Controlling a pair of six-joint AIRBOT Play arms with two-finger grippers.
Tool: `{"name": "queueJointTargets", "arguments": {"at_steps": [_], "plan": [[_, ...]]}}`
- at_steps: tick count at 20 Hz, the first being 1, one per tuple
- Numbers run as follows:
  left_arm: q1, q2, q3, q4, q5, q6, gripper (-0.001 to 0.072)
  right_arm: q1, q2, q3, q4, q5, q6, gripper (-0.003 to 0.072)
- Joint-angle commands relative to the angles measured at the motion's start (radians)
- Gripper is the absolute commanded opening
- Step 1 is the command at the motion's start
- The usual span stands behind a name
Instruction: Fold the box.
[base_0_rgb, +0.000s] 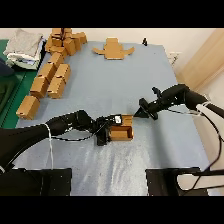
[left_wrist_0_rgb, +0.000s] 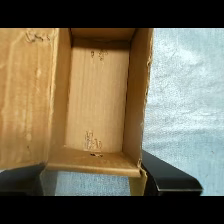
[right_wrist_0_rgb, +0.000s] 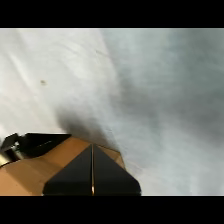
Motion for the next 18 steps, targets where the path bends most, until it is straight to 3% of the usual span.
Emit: {"name": "queueJointTargets", "arguments": {"at_steps": [1,6,10,13,18], "plan": [[0.001,0.001,0.000,0.000,0.000,0.000,0.0480,-0.025,-0.146,0.110,0.192,-0.141,-0.233,0.0002],[0.001,0.001,0.000,0.000,0.000,0.000,0.0479,0.079,-0.163,0.138,0.169,-0.150,-0.414,0.0001],[0.001,0.001,0.000,0.000,0.000,0.000,0.0479,0.175,-0.077,0.138,0.141,-0.151,-0.511,0.0002],[0.001,0.001,0.000,0.000,0.000,0.000,0.0480,0.211,-0.002,0.134,0.027,-0.143,-0.510,0.0002],[0.001,0.001,0.000,0.000,0.000,0.000,0.0479,0.225,0.134,-0.014,-0.002,-0.070,-0.547,0.0001]]}}
